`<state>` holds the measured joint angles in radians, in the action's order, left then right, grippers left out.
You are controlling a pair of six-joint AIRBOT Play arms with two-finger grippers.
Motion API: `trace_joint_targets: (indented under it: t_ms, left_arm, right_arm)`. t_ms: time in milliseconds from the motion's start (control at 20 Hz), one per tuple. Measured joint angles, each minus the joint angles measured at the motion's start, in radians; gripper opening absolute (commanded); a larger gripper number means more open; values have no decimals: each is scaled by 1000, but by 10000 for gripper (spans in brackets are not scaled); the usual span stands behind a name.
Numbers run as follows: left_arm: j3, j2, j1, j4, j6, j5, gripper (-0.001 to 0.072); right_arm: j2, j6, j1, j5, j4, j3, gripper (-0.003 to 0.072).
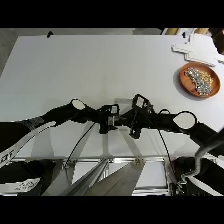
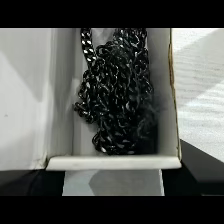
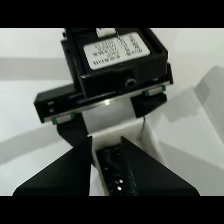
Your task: Fold the box and place the chain.
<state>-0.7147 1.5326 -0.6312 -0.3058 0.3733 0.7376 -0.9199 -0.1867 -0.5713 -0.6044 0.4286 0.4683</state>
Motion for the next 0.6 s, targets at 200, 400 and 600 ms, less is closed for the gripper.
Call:
trace_joint_targets:
  t_ms: [200, 400, 600]
  left_arm:
    - [0, 0, 0, 0, 0, 0, 206]
    - [0, 0, 0, 0, 0, 0, 206]
    - [0, 0, 0, 0, 0, 0, 206]
  right_arm:
    - [13, 0, 40, 9, 90, 1, 199]
    - [95, 51, 217, -102, 248, 1, 198]
    - [105, 190, 420, -233, 406, 1, 202]
